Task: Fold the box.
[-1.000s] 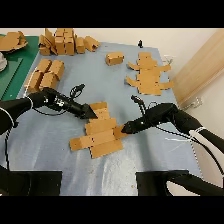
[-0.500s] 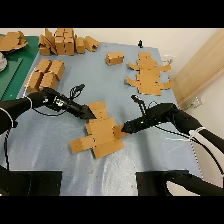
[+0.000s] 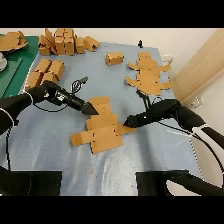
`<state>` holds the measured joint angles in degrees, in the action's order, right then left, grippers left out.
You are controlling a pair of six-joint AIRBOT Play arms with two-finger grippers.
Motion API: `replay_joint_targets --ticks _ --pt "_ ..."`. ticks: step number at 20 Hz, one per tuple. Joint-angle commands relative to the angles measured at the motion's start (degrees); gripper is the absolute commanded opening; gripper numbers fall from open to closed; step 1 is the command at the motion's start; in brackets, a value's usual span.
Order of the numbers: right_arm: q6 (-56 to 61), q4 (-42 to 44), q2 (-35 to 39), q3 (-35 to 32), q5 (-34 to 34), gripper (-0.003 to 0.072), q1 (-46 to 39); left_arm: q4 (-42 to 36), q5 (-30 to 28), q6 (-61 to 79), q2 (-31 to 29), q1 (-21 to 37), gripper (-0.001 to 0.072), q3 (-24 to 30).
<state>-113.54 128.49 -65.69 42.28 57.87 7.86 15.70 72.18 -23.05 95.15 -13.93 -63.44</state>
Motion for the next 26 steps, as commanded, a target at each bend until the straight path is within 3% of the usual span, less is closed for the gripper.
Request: replay_joint_targets --ticks 1,5,8,9,12,15,21,26 --pt "7.5 -6.08 0.04 5.51 -0.33 0.0232 -4.81 -0.04 -2.8 5.05 -2.16 -2.95 0.0011 -2.91" --pt "10.71 -6.99 0.07 10.47 -0.39 0.0231 -10.03 4.72 -12.11 13.77 -7.26 -8.87 0.0011 -1.88" --pt "11.72 -6.99 -0.07 10.38 -0.48 0.0201 -10.05 3.37 -16.5 24.22 -11.82 -11.91 0.0011 3.56" --pt "11.69 -6.97 -0.07 10.29 -0.52 0.0006 -9.57 1.92 -17.64 28.15 -13.29 -12.44 0.0011 5.84" --pt "11.47 -7.04 -0.07 10.25 -2.71 0.0002 -7.74 -1.99 -23.3 40.72 -17.27 -13.14 0.0011 13.27" --pt "6.93 -7.21 -0.07 10.25 -7.74 0.0002 -4.79 -2.21 -23.91 46.27 -18.1 -13.25 0.0012 17.75" --pt "5.64 -13.0 -0.07 10.25 -13.6 0.0001 2.05 -1.97 -24.72 48.06 -17.86 -13.18 0.0012 18.69" --pt "6.05 -13.88 -0.07 10.25 -14.14 0.0001 2.84 -5.9 -32.04 58.29 -17.81 -12.72 0.0012 17.57"
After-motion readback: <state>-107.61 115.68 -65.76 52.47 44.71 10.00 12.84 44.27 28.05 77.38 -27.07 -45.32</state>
